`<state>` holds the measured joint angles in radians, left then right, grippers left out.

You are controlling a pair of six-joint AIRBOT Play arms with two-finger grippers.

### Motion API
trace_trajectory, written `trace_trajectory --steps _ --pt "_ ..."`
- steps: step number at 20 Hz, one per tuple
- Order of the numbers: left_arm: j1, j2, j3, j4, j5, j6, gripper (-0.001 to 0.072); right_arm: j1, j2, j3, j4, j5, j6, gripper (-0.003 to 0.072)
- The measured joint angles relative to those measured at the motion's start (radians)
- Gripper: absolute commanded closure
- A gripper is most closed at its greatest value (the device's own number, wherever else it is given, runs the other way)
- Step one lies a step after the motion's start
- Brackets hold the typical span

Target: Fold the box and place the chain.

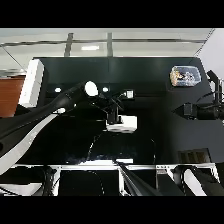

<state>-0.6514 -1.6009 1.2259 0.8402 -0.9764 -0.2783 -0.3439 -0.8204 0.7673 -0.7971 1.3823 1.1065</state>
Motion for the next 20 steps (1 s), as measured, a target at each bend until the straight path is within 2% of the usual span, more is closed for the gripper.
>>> trace_trajectory --steps 11,20 --pt "-0.015 -0.015 0.008 0.006 -0.106 -0.043 -0.0005 0.0 0.0 0.0 -0.002 -0.04 -0.006 0.067" --pt "-0.056 -0.016 0.007 0.024 -0.059 -0.047 -0.0005 0.0 0.0 0.0 -0.002 -0.057 -0.007 0.067"
